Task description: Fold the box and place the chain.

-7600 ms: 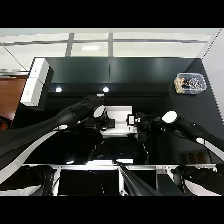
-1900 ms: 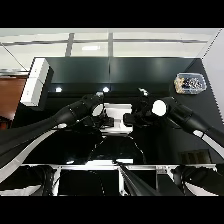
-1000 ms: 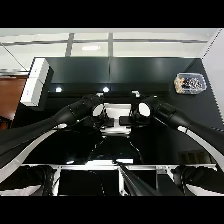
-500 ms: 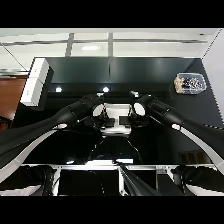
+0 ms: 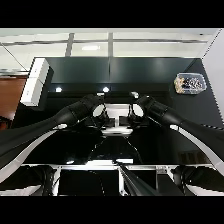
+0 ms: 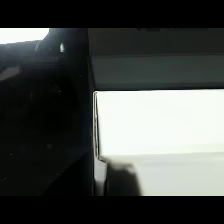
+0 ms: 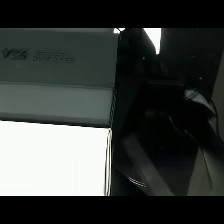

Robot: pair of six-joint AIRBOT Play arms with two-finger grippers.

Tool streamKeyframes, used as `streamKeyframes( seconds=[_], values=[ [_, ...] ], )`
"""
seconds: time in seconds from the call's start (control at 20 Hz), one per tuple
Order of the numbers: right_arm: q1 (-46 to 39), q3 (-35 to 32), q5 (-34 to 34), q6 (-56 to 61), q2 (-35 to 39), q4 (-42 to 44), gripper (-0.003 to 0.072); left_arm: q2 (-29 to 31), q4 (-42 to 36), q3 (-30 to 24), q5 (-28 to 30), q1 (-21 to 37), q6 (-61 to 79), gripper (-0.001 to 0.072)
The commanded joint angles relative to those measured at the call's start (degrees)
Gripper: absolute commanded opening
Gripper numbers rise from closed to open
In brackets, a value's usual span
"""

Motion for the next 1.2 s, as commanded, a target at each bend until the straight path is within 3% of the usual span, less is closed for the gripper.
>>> streamKeyframes(
  seconds=[0.0,0.3,0.4,0.65,0.75,1.0,1.15],
  values=[
    [0.2,0.0,-0.6,0.2,-0.1,0.4,0.0009,0.0,0.2,0.0,-0.1,0.1,0.1,0.0027],
    [0.2,0.0,-0.5,0.2,-0.1,0.6,0.0014,0.0,0.2,0.0,-0.1,0.1,0.1,0.0027],
    [0.2,0.0,-0.4,0.2,-0.1,0.6,0.0254,0.0,0.2,0.0,-0.1,0.1,0.1,0.0027],
    [0.2,0.1,-0.2,0.1,-0.1,0.6,0.0254,0.0,0.2,0.0,-0.1,0.1,0.1,0.0027],
    [0.2,0.1,-0.2,0.1,-0.1,0.6,0.0391,0.0,0.2,0.0,-0.1,0.1,0.1,0.0027],
    [0.2,0.1,-0.2,0.8,-0.1,0.6,0.0384,0.0,0.2,0.0,-0.1,0.1,0.1,0.0027],
    [0.2,0.1,-0.1,0.9,-0.1,0.4,0.0236,0.0,0.2,0.0,-0.1,0.1,0.1,0.0027]
  ],
)
